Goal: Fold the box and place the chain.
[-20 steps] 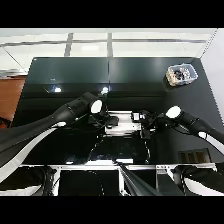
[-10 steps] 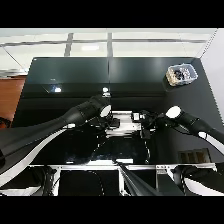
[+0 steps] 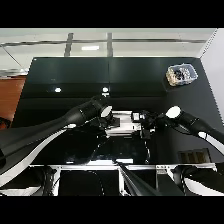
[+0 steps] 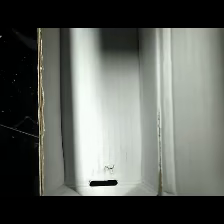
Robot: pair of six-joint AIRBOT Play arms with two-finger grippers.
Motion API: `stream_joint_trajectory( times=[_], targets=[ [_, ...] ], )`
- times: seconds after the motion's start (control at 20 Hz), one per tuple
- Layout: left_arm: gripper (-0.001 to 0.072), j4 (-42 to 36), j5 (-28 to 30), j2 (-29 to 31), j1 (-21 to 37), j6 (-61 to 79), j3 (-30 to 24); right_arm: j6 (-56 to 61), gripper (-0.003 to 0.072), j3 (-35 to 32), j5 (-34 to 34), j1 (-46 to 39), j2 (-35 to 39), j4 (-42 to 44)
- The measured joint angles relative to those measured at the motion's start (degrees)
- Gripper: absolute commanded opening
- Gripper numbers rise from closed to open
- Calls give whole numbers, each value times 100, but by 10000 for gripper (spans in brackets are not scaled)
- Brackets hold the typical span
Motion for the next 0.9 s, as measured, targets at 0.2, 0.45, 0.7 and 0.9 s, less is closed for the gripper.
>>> stream_joint_trajectory(
  times=[0.2,0.45,0.7,0.9],
  targets=[
    [404,-9,4,0,0,-28,81,0,97,0,0,0,-2,0],
    [20,9,-20,-2,0,-90,140,9,97,0,0,0,0,7],
    [21,2,2,-2,2,-83,151,9,97,0,-2,0,0,4],
    [22,-7,20,-2,2,-81,151,7,97,0,31,0,0,-7]
  ],
)
